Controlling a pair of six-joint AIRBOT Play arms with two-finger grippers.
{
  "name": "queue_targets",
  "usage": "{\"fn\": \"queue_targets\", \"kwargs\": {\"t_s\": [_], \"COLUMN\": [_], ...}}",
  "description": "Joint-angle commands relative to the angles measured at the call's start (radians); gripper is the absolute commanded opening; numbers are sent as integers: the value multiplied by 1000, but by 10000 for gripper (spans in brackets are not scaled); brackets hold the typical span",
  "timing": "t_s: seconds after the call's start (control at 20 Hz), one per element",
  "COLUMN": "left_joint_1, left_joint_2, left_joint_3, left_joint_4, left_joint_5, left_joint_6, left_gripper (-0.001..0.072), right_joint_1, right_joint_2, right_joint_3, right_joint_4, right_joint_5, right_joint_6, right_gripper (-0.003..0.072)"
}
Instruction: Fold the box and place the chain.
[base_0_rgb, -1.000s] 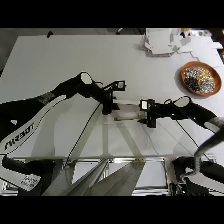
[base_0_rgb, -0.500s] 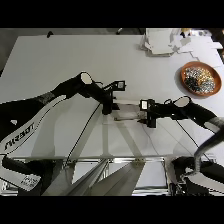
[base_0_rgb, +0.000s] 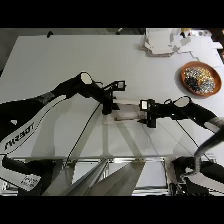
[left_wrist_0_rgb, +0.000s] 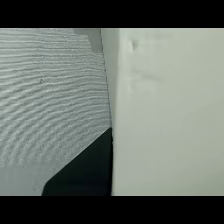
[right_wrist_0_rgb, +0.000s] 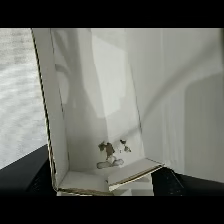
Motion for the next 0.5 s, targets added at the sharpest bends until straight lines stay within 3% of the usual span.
{"fn": "queue_targets", "kwargs": {"t_s": [0.0, 0.1, 0.15, 0.2, 0.45], "left_joint_1": [0, 1, 2, 5, 28], "left_joint_2": [5, 20, 29, 41, 137], "left_joint_3": [0, 0, 0, 0, 0], "left_joint_4": [-26, -13, -8, -2, 154], "left_joint_5": [-42, -37, -35, -33, -64], "left_joint_6": [1, -3, -15, -45, -185], "left_gripper": [136, 416, 513, 564, 568], "right_joint_1": [0, 0, 0, 0, 0], "right_joint_2": [1, 1, 1, 1, 1], "right_joint_3": [0, 0, 0, 0, 0], "right_joint_4": [-1, -1, -1, -1, -1], "right_joint_5": [4, 4, 4, 4, 4], "right_joint_6": [0, 0, 0, 0, 0], "right_gripper": [403, 403, 403, 403, 403]}}
